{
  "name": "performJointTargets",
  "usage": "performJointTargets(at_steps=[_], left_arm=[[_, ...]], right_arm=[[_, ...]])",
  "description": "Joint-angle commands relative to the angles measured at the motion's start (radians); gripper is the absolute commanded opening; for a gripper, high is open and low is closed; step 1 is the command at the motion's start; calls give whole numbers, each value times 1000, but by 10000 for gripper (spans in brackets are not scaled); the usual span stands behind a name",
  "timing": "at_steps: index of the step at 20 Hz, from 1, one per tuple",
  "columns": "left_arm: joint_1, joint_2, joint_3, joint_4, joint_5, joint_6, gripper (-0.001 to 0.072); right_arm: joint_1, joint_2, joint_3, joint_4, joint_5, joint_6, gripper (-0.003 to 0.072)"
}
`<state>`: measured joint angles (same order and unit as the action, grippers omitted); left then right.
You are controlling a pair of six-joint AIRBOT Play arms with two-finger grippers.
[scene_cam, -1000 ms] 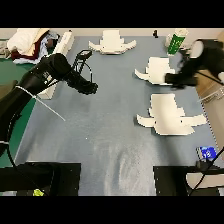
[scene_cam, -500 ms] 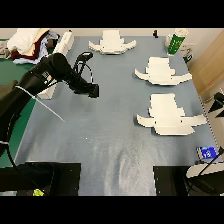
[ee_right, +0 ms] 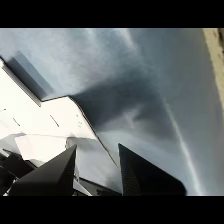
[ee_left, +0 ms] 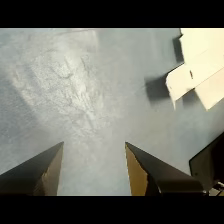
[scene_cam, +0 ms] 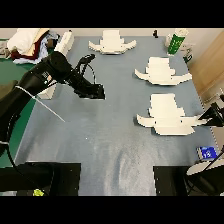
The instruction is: Fold the box.
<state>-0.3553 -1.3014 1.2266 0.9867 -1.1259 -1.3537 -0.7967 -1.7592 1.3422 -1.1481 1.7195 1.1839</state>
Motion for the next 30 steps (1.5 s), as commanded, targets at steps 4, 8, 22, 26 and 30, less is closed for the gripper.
performJointTargets(at_steps=[4, 8, 22, 26, 30], left_arm=[[0, 0, 0, -23, 26, 0, 582], [0, 0, 0, -22, 27, 0, 581], [1, 0, 0, -13, -160, 30, 582], [1, 0, 0, -14, -182, 30, 582], [1, 0, 0, -14, -161, 29, 583]], right_arm=[[87, -41, -3, 54, 3, -52, 278], [191, -40, -3, 155, 51, -52, 0], [916, 621, -645, 358, -707, 174, 84], [897, 631, -644, 293, -706, 215, 300], [864, 554, -602, 284, -626, 180, 299]])
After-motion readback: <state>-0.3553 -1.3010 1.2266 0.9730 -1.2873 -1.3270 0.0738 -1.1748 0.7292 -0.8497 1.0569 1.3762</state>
